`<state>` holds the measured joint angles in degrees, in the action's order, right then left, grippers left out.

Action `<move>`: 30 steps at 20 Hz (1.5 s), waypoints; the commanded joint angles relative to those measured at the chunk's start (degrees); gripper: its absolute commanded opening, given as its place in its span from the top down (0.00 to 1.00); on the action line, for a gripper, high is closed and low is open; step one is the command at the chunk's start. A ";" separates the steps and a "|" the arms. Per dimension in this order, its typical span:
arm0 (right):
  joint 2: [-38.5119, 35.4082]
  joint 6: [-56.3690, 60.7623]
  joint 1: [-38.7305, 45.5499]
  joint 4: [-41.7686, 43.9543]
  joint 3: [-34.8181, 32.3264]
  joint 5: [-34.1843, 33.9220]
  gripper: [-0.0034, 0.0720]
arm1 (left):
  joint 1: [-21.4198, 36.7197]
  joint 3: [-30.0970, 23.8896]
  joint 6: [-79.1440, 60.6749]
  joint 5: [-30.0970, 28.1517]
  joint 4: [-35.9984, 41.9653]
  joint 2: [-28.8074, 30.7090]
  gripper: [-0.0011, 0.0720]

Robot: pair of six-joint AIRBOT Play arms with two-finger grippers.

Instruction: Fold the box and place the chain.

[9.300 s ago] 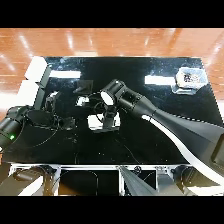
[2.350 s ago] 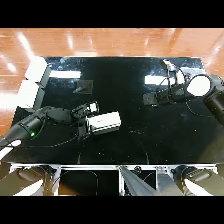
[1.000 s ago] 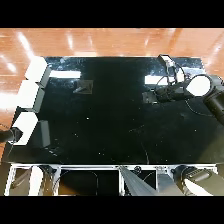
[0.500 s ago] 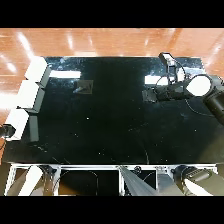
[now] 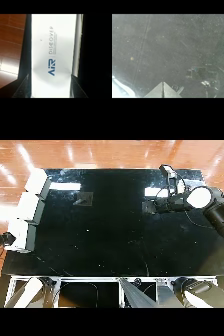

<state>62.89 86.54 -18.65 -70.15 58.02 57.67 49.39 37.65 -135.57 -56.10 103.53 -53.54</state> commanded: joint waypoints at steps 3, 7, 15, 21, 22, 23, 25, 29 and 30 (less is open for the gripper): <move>0.00 -1.40 -0.04 -0.68 0.22 -0.39 0.92 | 0.04 7.63 10.51 0.02 6.75 0.96 0.12; 2.27 -1.75 -0.09 -6.84 6.69 0.55 0.92 | -5.27 12.46 14.86 -2.64 32.30 5.55 0.56; 7.91 7.93 10.95 -20.59 12.72 14.51 0.92 | -71.63 8.68 45.29 10.62 -3.32 5.46 0.96; 6.34 9.09 15.76 -21.00 -2.45 10.60 0.92 | -75.78 16.55 61.79 -0.33 -14.49 -9.94 0.96; 6.29 9.09 15.78 -20.96 -2.43 9.70 0.92 | -74.29 18.27 59.69 -1.14 -12.04 -11.13 0.96; 6.29 9.11 15.78 -20.90 -2.43 9.51 0.92 | -73.02 19.69 59.01 -1.77 -10.56 -11.78 0.96; 6.29 9.09 15.78 -20.94 -2.43 9.55 0.92 | -72.08 20.41 59.01 -2.05 -10.51 -11.80 0.96; 6.29 9.09 15.78 -20.94 -2.43 9.55 0.92 | -71.95 20.41 59.04 -3.61 -10.62 -11.91 0.96; 6.29 9.09 15.78 -20.94 -2.43 9.57 0.92 | -71.95 20.41 59.04 -3.63 -10.56 -11.89 0.96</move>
<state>69.23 95.61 -2.98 -91.05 55.79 67.35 -22.79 57.56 -76.55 -58.48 92.73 -64.99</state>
